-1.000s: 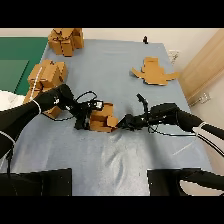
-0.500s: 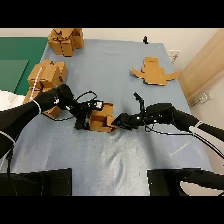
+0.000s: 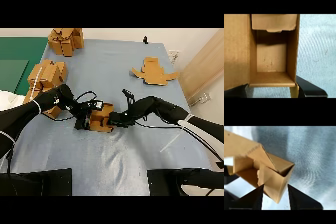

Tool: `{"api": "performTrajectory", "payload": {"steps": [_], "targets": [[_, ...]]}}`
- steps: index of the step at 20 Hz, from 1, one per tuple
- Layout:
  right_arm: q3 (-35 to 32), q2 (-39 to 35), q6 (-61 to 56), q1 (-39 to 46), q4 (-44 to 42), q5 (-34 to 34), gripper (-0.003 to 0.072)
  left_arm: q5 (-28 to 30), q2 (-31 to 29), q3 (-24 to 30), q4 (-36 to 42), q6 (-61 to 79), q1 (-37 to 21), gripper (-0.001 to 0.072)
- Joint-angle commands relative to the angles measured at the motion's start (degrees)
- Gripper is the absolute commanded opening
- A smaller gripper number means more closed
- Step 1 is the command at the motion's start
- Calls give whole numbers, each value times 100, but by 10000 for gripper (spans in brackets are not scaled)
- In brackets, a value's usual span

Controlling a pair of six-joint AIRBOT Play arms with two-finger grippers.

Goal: Fold the box.

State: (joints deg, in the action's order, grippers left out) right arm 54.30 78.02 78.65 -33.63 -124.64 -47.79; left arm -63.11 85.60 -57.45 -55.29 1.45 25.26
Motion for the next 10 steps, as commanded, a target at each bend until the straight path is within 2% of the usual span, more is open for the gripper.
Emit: {"api": "performTrajectory", "payload": {"steps": [1,3,8,10], "targets": [[675,470,-1285,-385,916,-326,478,-2,4,-2,-7,0,9,283],[1051,774,-1661,-555,1156,-557,478,-4,4,-2,-4,0,9,283],[1961,1123,-3211,-916,2796,-1821,477,-2,4,-2,-4,0,7,284],[2256,1255,-3425,-1019,3093,-2006,476,0,4,-2,-7,0,7,284]]}}
